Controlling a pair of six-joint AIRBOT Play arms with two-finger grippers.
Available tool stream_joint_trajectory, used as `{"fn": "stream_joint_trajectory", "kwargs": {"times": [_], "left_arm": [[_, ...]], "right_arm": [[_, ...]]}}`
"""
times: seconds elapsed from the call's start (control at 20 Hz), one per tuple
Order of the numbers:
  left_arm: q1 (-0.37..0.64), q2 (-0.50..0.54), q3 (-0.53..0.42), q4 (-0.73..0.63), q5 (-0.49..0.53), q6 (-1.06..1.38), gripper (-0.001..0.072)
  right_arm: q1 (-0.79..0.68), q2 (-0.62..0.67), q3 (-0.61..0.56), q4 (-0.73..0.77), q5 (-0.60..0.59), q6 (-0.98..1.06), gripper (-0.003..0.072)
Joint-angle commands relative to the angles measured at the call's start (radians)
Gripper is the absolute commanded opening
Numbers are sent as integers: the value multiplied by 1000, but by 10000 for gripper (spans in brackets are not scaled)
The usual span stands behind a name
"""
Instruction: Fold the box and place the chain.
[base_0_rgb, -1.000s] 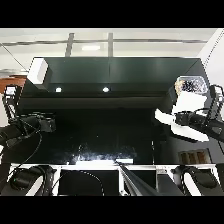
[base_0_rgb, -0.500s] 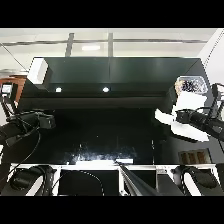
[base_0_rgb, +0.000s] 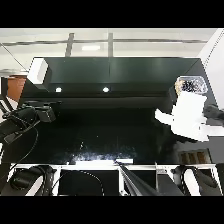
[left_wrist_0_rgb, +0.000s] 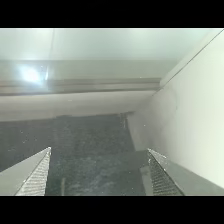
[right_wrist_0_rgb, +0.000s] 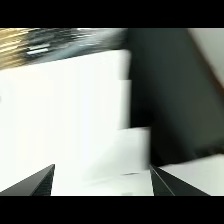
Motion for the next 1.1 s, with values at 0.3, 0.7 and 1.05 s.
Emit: {"fn": "stream_joint_trajectory", "kwargs": {"times": [0.3, 0.7, 1.05], "left_arm": [[0, -77, 0, -29, -9, -1, 703], [0, -150, 0, -45, -4, -1, 703], [0, -155, 0, -55, -4, -1, 703]], "right_arm": [[-705, -494, 327, 398, 254, -499, 704], [-718, -920, 542, 673, 866, -799, 703], [-631, -1033, 569, 672, 832, -851, 625]]}}
